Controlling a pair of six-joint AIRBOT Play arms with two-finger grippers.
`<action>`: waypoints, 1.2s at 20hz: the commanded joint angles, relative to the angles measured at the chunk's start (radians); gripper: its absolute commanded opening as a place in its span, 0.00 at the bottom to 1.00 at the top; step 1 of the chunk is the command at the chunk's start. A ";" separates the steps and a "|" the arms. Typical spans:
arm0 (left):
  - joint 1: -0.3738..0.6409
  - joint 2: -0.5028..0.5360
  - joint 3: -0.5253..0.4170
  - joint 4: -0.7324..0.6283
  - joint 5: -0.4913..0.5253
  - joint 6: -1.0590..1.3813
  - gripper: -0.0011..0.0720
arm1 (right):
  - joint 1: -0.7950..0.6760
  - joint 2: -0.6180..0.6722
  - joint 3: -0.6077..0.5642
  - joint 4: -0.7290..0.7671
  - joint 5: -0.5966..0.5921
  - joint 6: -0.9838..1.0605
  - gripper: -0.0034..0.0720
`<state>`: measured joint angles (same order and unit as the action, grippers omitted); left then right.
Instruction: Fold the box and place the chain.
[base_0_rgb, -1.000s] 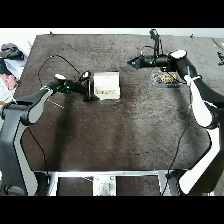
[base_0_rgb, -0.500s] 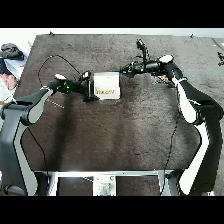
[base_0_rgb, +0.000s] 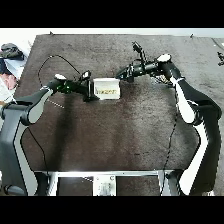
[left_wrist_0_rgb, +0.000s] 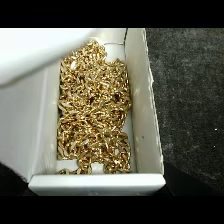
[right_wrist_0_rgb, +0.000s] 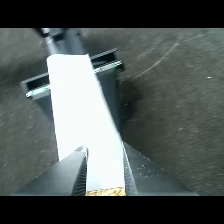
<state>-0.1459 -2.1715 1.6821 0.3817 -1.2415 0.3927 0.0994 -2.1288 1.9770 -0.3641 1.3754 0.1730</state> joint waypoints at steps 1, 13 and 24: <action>-0.001 0.000 0.000 0.000 0.000 0.000 0.49 | 0.010 0.000 0.001 -0.018 0.062 -0.024 0.38; -0.001 0.000 0.000 0.000 0.000 0.000 0.49 | 0.072 0.013 0.001 -0.127 -0.005 -0.129 0.38; -0.001 0.000 0.000 0.000 0.000 0.000 0.50 | 0.115 0.032 0.001 -0.265 -0.095 -0.126 0.34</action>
